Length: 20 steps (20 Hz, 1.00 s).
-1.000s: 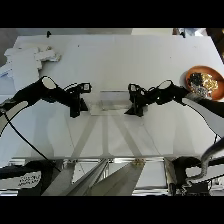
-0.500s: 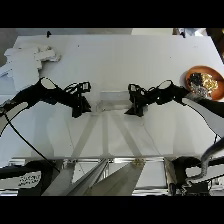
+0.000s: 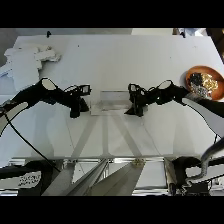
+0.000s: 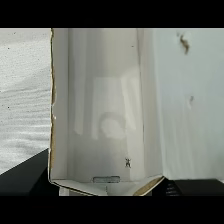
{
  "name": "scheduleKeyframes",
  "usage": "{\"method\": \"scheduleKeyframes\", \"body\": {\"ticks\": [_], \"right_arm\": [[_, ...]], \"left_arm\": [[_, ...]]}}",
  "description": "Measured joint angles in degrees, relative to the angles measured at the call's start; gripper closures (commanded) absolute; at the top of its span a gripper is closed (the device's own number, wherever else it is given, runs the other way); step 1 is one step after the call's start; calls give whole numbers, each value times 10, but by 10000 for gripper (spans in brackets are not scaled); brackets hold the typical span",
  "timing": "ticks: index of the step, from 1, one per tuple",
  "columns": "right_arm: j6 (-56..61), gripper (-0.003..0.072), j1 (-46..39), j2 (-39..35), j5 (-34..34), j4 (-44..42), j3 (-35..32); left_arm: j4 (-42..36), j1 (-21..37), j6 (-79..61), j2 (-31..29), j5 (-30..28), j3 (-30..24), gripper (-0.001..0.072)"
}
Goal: Fold the box and place the chain.
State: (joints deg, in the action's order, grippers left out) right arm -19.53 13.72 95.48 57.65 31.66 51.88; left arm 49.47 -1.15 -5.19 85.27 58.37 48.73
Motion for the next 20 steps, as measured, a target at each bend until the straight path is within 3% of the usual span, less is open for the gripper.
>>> {"method": "scheduleKeyframes", "body": {"ticks": [1, 2, 12, 19, 20], "right_arm": [[0, 377, 0, 0, 0, 0, 0], [0, 377, 0, 0, 0, 0, 0], [-1, 377, 0, 0, 0, 0, 0], [-1, 377, 0, 0, 0, 0, 0], [-1, 377, 0, 0, 0, 0, 0]], "left_arm": [[-1, 0, 0, 0, -1, 0, 698], [-4, 0, -2, 0, -2, 0, 704], [-41, -12, -24, 6, -5, -10, 697], [-83, -17, -25, -3, -5, -11, 665], [-97, -17, -25, -6, -5, -11, 631]]}}
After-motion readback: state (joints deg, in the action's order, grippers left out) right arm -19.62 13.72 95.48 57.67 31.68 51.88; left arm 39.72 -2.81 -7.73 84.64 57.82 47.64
